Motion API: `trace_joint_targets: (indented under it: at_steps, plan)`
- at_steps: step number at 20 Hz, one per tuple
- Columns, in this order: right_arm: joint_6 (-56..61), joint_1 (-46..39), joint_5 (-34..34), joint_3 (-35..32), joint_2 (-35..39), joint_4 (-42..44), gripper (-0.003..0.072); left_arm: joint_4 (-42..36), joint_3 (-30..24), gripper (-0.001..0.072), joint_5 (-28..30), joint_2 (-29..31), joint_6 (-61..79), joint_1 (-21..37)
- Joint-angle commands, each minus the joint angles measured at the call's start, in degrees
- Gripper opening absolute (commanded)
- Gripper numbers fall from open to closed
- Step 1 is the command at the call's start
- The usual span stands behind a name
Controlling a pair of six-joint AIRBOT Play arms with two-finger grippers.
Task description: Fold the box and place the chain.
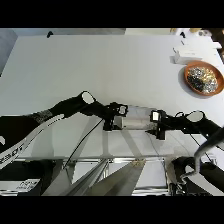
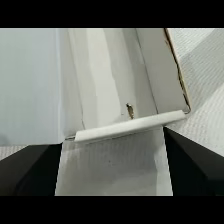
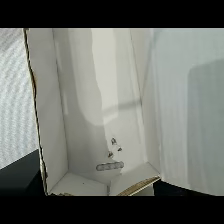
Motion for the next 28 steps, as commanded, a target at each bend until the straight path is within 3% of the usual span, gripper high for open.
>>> trace_joint_targets:
  at_steps: [1, 10, 21, 23, 25, 28]
  plan:
    - [0.02, 0.02, 0.02, 0.0, 0.0, 0.02, 0.0409, -0.52, 0.0, 0.0698, -0.07, -0.04, -2.67, -0.85]
    - [0.02, 0.02, 0.0, 0.0, 0.0, 0.02, 0.0409, -1.14, -1.49, 0.07, -0.68, -0.04, -2.91, -1.09]
    - [0.02, 0.02, 0.02, 0.0, 0.0, 0.02, 0.0409, -3.87, -3.21, 0.0687, 4.24, -0.98, -2.91, -1.79]
    - [0.02, 0.02, 0.0, 0.0, 0.0, 0.02, 0.0409, -3.87, -3.19, 0.0533, 4.26, -1.01, -2.86, -2.03]
    - [0.02, 0.02, 0.0, 0.0, 0.0, 0.02, 0.0409, -3.87, -3.19, 0.0457, 4.7, -1.05, -2.86, -2.51]
    - [0.02, 0.02, 0.0, 0.0, 0.0, 0.02, 0.0409, -3.76, -3.19, 0.0264, 4.85, -1.03, -2.84, -3.32]
